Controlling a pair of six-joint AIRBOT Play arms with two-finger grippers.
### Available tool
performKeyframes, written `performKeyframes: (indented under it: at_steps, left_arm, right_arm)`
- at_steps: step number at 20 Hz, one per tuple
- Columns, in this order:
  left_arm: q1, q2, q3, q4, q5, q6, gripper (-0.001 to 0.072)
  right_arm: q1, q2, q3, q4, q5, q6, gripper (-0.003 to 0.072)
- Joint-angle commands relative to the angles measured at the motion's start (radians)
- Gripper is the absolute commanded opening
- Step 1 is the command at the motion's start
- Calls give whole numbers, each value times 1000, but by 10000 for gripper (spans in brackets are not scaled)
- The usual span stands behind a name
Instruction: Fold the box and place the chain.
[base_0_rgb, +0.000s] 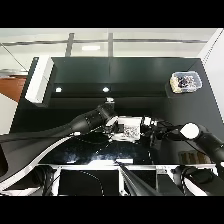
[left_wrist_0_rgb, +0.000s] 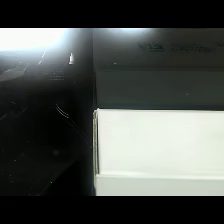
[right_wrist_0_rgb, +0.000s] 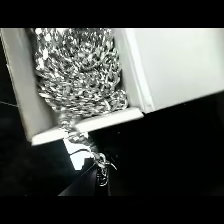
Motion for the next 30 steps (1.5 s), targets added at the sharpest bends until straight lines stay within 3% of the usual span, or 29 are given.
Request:
performKeyframes:
  at_steps: [1,4,8,14,15,16,17,27,28,29,30]
  left_arm:
    - [0,0,0,0,0,0,32]
    - [0,0,0,0,3,0,32]
    - [1,0,0,8,6,1,32]
    - [5,0,0,11,31,3,32]
    - [5,0,0,11,34,0,32]
    - [5,0,0,12,38,-1,32]
    - [5,0,0,12,41,-1,31]
    - [5,10,1,-4,53,-82,47]
    - [5,20,2,-3,52,-82,152]
    - [5,32,8,-3,42,-82,372]
    - [5,40,22,3,20,-80,542]
  right_arm:
    - [-31,111,45,-29,163,129,50]
    - [-29,190,138,45,281,247,50]
    - [-16,200,174,315,232,476,50]
    - [23,149,172,226,163,570,68]
    - [23,142,170,221,163,594,248]
    - [23,138,170,202,163,617,499]
    - [21,138,171,175,163,632,635]
    - [-230,139,218,179,262,678,657]
    - [-235,139,218,179,265,678,657]
    - [-236,139,218,180,265,679,657]
    - [-236,139,218,184,265,679,657]
